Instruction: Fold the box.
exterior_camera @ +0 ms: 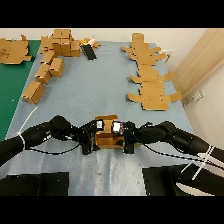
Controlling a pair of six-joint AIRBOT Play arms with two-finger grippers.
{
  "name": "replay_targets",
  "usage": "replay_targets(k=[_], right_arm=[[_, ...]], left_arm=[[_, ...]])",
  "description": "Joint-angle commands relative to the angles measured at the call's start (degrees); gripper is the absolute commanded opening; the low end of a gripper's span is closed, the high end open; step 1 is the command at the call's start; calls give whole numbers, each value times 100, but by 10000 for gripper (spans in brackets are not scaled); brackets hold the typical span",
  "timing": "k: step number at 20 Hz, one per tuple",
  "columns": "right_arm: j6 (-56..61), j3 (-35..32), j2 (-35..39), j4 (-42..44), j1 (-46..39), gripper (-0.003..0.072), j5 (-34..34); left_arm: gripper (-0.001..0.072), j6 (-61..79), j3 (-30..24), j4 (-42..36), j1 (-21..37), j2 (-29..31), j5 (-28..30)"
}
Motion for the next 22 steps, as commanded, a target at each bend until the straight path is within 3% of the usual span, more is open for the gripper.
replay_targets(k=[1,15,16,18,20,22], right_arm=[[-2,2,-2,55,50,498,107],[39,2,2,33,42,498,61],[216,2,26,20,31,450,11],[813,2,125,-105,-37,216,-297],[1801,2,240,-529,-42,70,-640],[3021,4,334,-1305,-42,7,-907]], left_arm=[[428,0,-4,0,2,-2,0],[427,0,-4,0,2,-2,2],[428,0,-4,0,2,-2,2],[427,0,-4,0,2,-2,2],[428,0,-4,0,2,-2,2],[427,0,-4,0,2,-2,2]])
